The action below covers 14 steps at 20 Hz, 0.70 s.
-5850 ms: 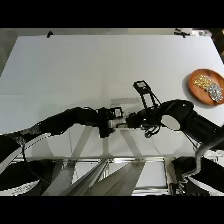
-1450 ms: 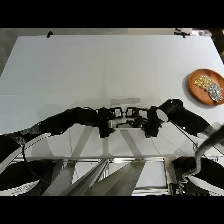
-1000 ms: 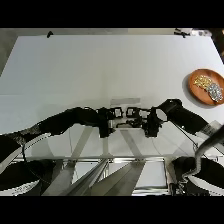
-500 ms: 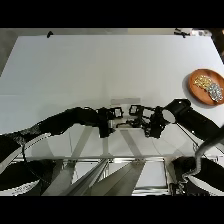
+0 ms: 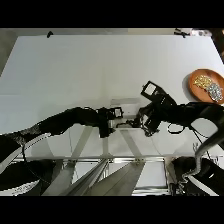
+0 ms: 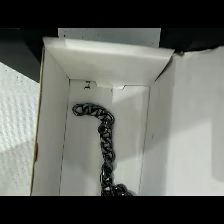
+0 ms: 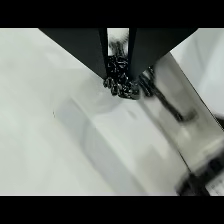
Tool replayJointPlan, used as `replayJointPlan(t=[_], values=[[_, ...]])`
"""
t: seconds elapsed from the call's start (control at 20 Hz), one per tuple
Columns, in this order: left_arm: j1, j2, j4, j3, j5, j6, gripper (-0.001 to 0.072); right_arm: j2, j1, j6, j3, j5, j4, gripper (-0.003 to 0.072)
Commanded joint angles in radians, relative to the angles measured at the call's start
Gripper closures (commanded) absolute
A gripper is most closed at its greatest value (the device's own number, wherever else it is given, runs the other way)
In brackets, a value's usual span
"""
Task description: Fold the box and place the chain.
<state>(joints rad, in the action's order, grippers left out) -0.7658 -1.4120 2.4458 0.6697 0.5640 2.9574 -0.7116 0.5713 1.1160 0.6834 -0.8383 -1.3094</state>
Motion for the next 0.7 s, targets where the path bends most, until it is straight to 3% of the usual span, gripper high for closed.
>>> replayJointPlan(t=[0.0, 0.3, 0.65], values=[[0.000, 0.000, 0.000, 0.000, 0.000, 0.000, 0.0698, 0.047, 0.004, 0.002, 0.006, 0.105, 0.220, 0.0671], [0.000, 0.000, 0.000, 0.000, 0.000, 0.000, 0.0698, -0.040, 0.139, 0.014, 0.006, 0.140, 0.211, 0.0671], [0.000, 0.000, 0.000, 0.000, 0.000, 0.000, 0.0698, -0.175, 0.140, 0.092, 0.006, 0.169, 0.227, 0.0671]])
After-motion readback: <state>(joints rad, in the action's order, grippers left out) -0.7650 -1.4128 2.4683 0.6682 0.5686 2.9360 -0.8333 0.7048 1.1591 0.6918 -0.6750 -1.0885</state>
